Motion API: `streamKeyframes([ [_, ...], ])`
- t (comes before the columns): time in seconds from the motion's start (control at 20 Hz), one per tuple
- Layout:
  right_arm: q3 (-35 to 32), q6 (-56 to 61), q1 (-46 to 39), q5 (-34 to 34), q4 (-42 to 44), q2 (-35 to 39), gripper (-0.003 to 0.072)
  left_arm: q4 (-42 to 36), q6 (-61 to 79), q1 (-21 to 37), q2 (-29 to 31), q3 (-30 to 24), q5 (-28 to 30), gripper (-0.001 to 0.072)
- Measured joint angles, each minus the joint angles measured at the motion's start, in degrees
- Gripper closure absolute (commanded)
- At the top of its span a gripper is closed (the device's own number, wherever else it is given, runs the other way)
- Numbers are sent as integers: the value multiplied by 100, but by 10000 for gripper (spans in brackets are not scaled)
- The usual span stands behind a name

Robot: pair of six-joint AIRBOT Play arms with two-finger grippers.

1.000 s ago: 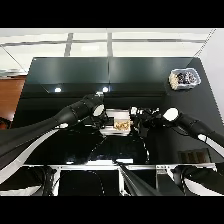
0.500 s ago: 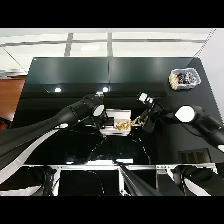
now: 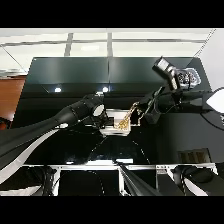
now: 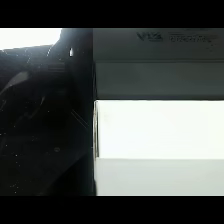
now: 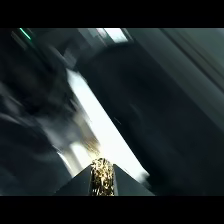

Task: Fold the box and place the chain.

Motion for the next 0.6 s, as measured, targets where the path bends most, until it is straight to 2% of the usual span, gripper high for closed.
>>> streamKeyframes([
  [0.2,151,66,162,13,704,-190,664,-2,0,0,0,0,0,680],
  [0.45,-92,103,306,9,903,-822,662,-2,0,0,0,0,0,680],
  [0.5,-181,105,317,0,911,-925,604,-2,0,0,0,0,0,680],
  [0.55,-271,105,323,-4,909,-1010,435,-2,0,0,0,0,0,680],
  [0.6,-361,105,330,-31,909,-1082,415,-2,-2,0,0,0,0,679],
])
